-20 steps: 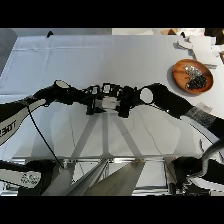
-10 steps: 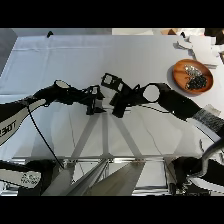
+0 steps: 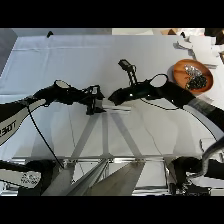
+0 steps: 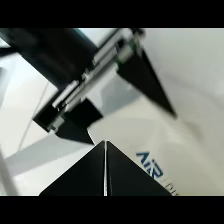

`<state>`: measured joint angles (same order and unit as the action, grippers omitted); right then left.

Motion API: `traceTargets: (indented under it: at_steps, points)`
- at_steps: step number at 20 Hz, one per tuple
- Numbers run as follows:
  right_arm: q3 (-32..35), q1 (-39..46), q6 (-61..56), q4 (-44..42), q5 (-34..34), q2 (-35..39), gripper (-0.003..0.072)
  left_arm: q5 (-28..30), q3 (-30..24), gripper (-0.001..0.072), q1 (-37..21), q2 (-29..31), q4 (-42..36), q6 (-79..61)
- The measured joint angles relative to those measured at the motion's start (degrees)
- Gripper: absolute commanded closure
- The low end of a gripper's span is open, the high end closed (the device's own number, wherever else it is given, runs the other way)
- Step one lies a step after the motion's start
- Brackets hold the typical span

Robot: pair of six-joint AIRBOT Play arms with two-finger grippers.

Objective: Fold the box and place the chain.

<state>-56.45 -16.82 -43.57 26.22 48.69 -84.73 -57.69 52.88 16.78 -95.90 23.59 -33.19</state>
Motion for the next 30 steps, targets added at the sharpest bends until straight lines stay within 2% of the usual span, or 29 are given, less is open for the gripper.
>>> traceTargets:
  at_steps: [6, 15, 20, 23, 27, 30]
  points:
    - [-0.02, 0.09, -1.25, 0.28, 5.62, -6.03, 0.0677, -0.22, 0.00, 0.0392, 0.02, 0.00, 0.11, -0.04]
    - [0.15, 0.87, -1.79, 1.25, 8.15, -4.92, 0.0675, 0.07, -0.02, 0.0392, 0.02, 0.00, -0.07, 0.11]
    - [0.07, 5.90, -1.68, -0.94, 8.57, 2.64, 0.0675, 0.24, 0.00, 0.0392, 0.00, 0.00, -0.17, 0.11]
    - [0.04, 10.27, -1.66, 1.20, 9.70, 8.96, 0.0675, 0.15, 0.00, 0.0392, 0.00, 0.00, -0.07, 0.00]
    - [0.09, 18.53, -3.87, 8.59, 13.16, 17.33, 0.0675, 0.04, 0.00, 0.0392, 0.00, 0.00, -0.02, -0.02]
    - [0.09, 24.72, -8.70, 18.25, 15.04, 21.18, 0.0675, 0.02, 0.00, 0.0392, 0.00, 0.00, -0.02, -0.02]
